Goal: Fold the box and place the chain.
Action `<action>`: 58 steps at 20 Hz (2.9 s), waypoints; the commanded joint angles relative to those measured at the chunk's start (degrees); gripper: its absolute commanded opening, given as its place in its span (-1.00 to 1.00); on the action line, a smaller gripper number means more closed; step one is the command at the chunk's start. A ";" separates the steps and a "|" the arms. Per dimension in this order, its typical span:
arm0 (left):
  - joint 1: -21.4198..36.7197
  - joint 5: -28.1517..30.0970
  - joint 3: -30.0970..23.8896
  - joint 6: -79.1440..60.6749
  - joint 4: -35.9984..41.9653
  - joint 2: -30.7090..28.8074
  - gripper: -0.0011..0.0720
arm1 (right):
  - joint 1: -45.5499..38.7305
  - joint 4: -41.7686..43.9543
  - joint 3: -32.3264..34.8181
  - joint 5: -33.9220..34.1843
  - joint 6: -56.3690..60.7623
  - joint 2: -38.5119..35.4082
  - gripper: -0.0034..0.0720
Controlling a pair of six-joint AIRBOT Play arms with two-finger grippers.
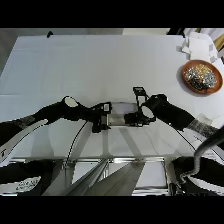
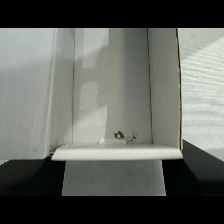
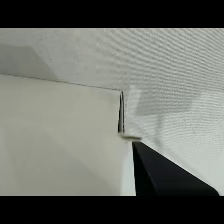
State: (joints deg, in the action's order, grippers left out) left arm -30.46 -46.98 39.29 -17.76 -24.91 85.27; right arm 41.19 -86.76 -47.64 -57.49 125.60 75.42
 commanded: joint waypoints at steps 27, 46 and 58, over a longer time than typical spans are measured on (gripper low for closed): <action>0.00 -0.20 0.00 0.00 0.00 -0.04 -0.58 | 2.14 -4.70 -0.22 1.73 -0.94 2.56 -0.87; 0.00 -0.37 0.00 0.00 0.00 -0.04 -0.58 | -18.36 -4.83 -5.55 -3.43 -27.02 -18.23 -0.39; 0.00 -0.39 0.00 0.00 0.00 -0.04 -0.58 | -61.16 -1.33 -32.52 -3.10 -39.12 14.40 -0.01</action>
State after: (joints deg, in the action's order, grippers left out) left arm -30.46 -47.44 39.29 -17.74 -24.91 85.27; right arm -13.74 -88.44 -72.88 -57.76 88.18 80.53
